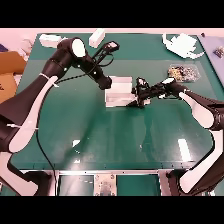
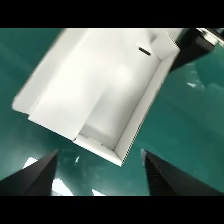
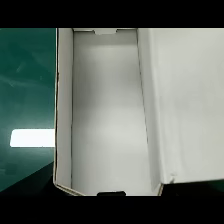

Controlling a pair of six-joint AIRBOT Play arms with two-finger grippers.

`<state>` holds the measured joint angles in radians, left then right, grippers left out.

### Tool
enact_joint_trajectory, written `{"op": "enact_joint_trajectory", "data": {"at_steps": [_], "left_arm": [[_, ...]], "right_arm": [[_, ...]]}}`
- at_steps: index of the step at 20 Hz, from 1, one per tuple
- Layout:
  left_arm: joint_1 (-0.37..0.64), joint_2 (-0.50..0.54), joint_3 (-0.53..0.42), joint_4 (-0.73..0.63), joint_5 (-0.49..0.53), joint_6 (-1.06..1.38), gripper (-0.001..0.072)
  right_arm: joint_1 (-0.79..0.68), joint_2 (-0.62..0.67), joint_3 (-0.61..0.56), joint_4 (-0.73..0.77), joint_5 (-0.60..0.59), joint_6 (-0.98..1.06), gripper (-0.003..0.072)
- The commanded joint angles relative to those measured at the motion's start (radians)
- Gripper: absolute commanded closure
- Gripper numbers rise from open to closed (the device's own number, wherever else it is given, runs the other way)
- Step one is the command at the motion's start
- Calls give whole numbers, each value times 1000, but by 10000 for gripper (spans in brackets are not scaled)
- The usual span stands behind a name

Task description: Fold the box and place the chain.

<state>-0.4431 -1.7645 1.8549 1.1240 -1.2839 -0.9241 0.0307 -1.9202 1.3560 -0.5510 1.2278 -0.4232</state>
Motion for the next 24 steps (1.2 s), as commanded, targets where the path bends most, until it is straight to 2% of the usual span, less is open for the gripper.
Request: {"op": "enact_joint_trajectory", "data": {"at_steps": [1, 3, 5, 9, 11, 16, 19, 24], "left_arm": [[73, 0, -98, -199, 10, 326, 19], [131, 0, -179, -230, 26, 424, -11], [173, 0, -241, -258, 39, 548, -11], [203, -1, -340, -344, 178, 818, -11], [206, -16, -392, -402, 191, 935, -11], [206, -101, -404, -573, 213, 1012, -11], [206, -146, -404, -641, 188, 1064, -9], [206, -165, -401, -654, 137, 1121, -9]], "right_arm": [[1, 1, 0, 0, 0, 0, 253], [1, 1, 0, 0, 0, 0, 253], [1, 1, 0, 0, 0, 0, 253], [1, 1, 0, 0, 0, 0, 253], [1, 1, 0, 0, 0, 0, 253], [1, 1, 0, 0, 0, 0, 254], [1, 1, 0, 0, 0, 0, 253], [1, 1, 0, 0, 0, 0, 254]]}}
